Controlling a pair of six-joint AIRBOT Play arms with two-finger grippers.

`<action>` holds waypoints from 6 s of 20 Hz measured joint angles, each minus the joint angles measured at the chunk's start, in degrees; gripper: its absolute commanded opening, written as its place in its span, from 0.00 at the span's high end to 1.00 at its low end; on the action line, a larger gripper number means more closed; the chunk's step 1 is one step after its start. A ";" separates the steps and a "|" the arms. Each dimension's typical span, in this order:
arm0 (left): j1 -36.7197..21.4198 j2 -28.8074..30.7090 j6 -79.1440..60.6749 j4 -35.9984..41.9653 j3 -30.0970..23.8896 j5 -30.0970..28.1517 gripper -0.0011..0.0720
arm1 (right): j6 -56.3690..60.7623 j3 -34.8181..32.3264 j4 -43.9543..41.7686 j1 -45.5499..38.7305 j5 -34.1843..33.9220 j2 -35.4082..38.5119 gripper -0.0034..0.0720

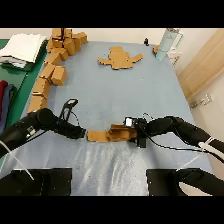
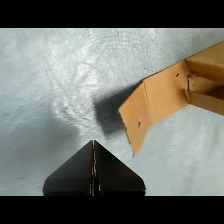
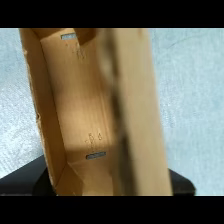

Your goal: Fold the box.

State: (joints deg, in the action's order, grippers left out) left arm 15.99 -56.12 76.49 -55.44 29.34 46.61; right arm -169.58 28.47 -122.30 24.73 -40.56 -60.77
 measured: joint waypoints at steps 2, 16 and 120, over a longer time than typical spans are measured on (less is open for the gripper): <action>3.28 -2.10 1.66 3.91 -0.57 -3.26 0.97 | 0.00 0.00 0.00 0.00 -0.07 0.00 0.28; 15.89 -4.74 3.39 16.57 0.92 -17.38 0.97 | 0.00 0.00 0.00 0.00 0.00 0.00 0.28; 19.10 -11.82 13.92 13.70 11.45 -15.08 0.19 | 0.00 0.00 -0.02 0.02 0.00 0.00 0.28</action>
State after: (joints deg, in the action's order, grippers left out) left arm 35.09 -67.94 90.41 -41.74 40.80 31.53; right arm -169.58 28.47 -122.32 24.75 -40.56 -60.77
